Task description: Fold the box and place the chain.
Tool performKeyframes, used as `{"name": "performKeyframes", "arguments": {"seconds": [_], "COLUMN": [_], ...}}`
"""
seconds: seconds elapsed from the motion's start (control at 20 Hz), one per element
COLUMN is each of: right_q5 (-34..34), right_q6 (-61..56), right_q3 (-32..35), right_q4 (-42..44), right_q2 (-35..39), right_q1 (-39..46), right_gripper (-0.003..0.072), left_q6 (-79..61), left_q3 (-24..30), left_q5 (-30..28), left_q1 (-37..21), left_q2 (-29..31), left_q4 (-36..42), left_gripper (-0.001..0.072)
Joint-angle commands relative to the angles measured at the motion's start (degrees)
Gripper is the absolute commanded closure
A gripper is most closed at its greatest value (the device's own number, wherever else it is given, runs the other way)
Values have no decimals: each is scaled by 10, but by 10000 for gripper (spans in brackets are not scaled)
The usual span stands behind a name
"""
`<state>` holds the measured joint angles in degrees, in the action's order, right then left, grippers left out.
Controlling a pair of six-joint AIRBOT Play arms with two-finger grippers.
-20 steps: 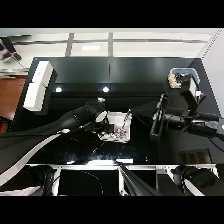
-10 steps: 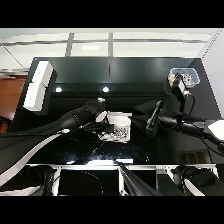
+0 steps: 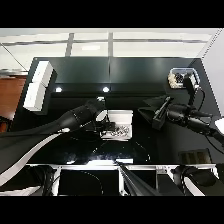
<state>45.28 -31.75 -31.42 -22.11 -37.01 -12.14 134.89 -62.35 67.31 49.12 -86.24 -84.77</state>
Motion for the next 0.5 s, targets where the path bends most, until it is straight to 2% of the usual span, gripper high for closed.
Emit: {"name": "performKeyframes", "arguments": {"seconds": [0.0, 0.25, 0.3, 0.35, 0.4, 0.45], "right_q5": [2, 7, 7, 7, 7, 7], "right_q6": [0, 0, 0, 0, 0, 0], "right_q3": [0, 0, 0, 0, 0, 0], "right_q4": [0, 0, 0, 0, 0, 0], "right_q2": [0, 0, 0, 0, 0, 0], "right_q1": [7, 7, 7, 7, 7, 7], "right_gripper": [174, 175, 174, 174, 174, 175], "left_q6": [6, 12, 21, 21, 16, -14], "left_q3": [-11, -14, -14, -16, -22, -29], "left_q5": [-12, -13, -12, -10, 2, 9], "left_q1": [0, 0, 0, 0, 0, -1], "left_q2": [0, 0, 0, 1, 1, 5], "left_q4": [0, 0, 1, 2, 2, 1], "left_gripper": [679, 671, 493, 175, 11, 11]}}
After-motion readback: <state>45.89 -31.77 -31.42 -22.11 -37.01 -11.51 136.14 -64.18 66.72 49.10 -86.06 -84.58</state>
